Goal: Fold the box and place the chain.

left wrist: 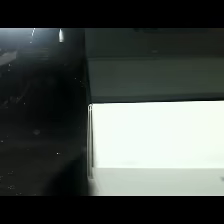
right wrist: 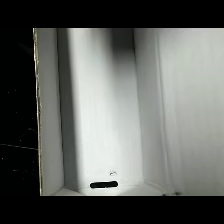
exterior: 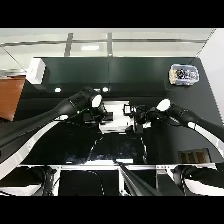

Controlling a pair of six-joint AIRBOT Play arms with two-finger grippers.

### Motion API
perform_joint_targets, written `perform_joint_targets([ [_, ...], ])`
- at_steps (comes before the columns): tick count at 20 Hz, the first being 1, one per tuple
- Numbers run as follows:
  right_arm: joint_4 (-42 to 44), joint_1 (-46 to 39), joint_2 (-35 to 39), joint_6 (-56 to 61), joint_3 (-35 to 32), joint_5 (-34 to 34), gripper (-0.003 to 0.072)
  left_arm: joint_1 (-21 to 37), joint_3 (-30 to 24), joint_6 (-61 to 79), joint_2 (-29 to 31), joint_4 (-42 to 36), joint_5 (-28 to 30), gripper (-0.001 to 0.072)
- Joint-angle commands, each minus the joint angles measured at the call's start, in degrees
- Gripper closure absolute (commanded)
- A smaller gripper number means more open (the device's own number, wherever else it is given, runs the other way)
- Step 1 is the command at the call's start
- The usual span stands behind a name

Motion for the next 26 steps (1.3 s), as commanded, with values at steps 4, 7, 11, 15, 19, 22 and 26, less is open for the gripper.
perform_joint_targets([
  [4, 0.0, 0.0, 0.0, 0.0, 0.0, 0.0, 0.0265, 0.0, 0.1, -0.6, 0.0, 0.3, -0.5, 0.0514],
  [7, 0.0, 0.0, 0.0, 0.0, 0.0, 0.0, 0.0265, 0.0, 0.1, -0.6, 0.0, 1.0, -0.8, 0.0243],
  [11, 0.0, 0.0, 0.0, 0.0, 0.0, 0.0, 0.0265, -0.3, 0.0, -1.1, 0.0, 0.8, -0.6, 0.0245],
  [15, 0.0, 0.0, 0.0, 0.0, 0.0, 0.0, 0.0265, -0.4, 0.0, -1.0, -0.3, 1.0, 0.1, 0.0292],
  [19, 0.0, 0.0, 0.0, 0.0, 0.0, 0.0, 0.0265, -0.4, 0.0, -1.1, -0.3, 0.4, 0.1, 0.0443],
  [22, 0.0, 0.0, 0.0, 0.0, 0.0, 0.0, 0.0264, -0.4, 0.0, -1.0, -0.4, 0.2, 0.2, 0.0648],
  [26, 0.0, 0.0, 0.0, 0.0, 0.0, 0.0, 0.0265, -0.4, 0.0, 0.1, -0.4, 0.1, 0.8, 0.0686],
])
